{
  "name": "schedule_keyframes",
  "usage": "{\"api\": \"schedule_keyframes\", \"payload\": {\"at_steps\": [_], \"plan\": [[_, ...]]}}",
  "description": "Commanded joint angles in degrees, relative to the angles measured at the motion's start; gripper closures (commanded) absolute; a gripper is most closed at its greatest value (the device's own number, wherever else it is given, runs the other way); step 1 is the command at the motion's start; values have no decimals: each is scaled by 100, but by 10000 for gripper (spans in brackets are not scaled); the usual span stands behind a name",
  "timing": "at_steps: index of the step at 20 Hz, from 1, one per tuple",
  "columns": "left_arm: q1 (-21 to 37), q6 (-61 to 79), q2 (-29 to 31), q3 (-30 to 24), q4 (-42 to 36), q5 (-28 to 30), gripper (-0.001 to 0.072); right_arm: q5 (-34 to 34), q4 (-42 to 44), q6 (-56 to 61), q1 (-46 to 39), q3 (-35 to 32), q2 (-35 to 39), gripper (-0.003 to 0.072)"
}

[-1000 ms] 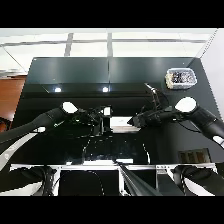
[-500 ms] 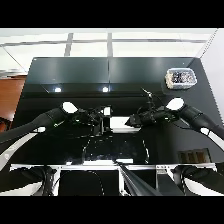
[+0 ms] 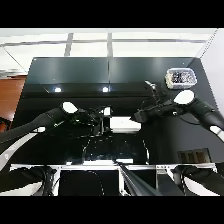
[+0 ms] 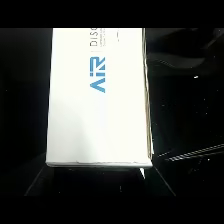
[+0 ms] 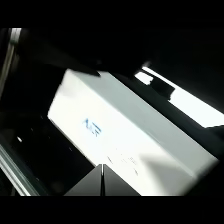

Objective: Fold the box and place the chain.

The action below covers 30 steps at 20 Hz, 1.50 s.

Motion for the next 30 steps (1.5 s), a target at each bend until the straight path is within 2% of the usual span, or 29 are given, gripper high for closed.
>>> {"api": "schedule_keyframes", "payload": {"at_steps": [1,3,5,6,9,11,15,16,18,20,21,30], "plan": [[0,-79,96,98,240,9,156,195,-2514,1351,-555,348,938,671],[2,-538,258,164,258,2,-10,470,-4363,2494,-905,345,1401,671],[4,-1139,562,203,461,-61,-10,852,-5327,2942,-1198,343,1639,671],[-2,-1405,754,203,592,-114,-10,925,-5412,2942,-1322,334,1694,671],[-52,-1797,1110,258,463,-323,-8,719,-5156,2942,-1447,245,1711,671],[-210,-1851,992,466,297,-306,-5,348,-4728,2940,-1443,85,1711,671],[-721,-2304,-35,1416,328,-299,-4,15,-4232,2918,-1443,-125,1709,671],[-831,-2365,-352,1696,485,-299,-5,17,-4238,2914,-1443,-140,1709,671],[-975,-3032,-833,2164,1279,-382,-5,28,-4247,2848,-1443,-142,1709,671],[-1029,-3672,-1137,2538,1652,-732,-5,26,-4247,2848,-1443,-142,1709,671],[-1049,-3692,-1198,2638,1650,-898,-5,17,-4247,2848,-1443,-146,1709,671],[-1137,-3753,-1204,2706,1696,-1156,-5,-98,-4249,2846,-1443,-155,1709,671]]}}
